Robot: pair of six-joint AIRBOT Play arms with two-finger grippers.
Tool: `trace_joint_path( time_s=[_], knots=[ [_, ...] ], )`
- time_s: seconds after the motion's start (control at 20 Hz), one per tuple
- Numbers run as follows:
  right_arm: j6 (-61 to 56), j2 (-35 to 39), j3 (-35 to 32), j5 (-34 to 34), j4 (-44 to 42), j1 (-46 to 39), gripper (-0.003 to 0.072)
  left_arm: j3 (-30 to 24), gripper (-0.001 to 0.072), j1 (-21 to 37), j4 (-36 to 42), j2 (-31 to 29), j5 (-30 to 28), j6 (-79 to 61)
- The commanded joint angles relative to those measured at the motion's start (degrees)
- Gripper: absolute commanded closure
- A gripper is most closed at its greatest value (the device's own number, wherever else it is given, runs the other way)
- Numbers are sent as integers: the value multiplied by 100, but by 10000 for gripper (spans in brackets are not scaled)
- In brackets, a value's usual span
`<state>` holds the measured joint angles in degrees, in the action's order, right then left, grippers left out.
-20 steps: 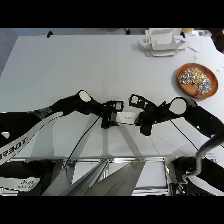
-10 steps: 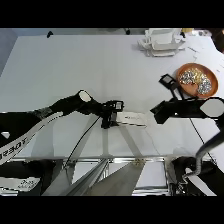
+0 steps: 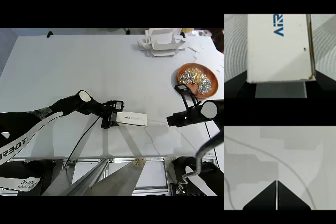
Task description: Fold the box and place the chain.
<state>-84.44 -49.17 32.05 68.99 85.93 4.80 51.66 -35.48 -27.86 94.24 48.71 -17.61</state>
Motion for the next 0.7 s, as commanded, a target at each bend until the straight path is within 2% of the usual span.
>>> trace_joint_path(
  time_s=[0.0, 0.65],
  knots=[
    [-428, -173, -52, 680, 238, -15, 672, -2, 577, 2, 0, -4, 0, 0],
    [-678, -166, -50, 667, 127, -15, 671, -2, 577, 2, 0, -4, -2, 0]
  ],
)
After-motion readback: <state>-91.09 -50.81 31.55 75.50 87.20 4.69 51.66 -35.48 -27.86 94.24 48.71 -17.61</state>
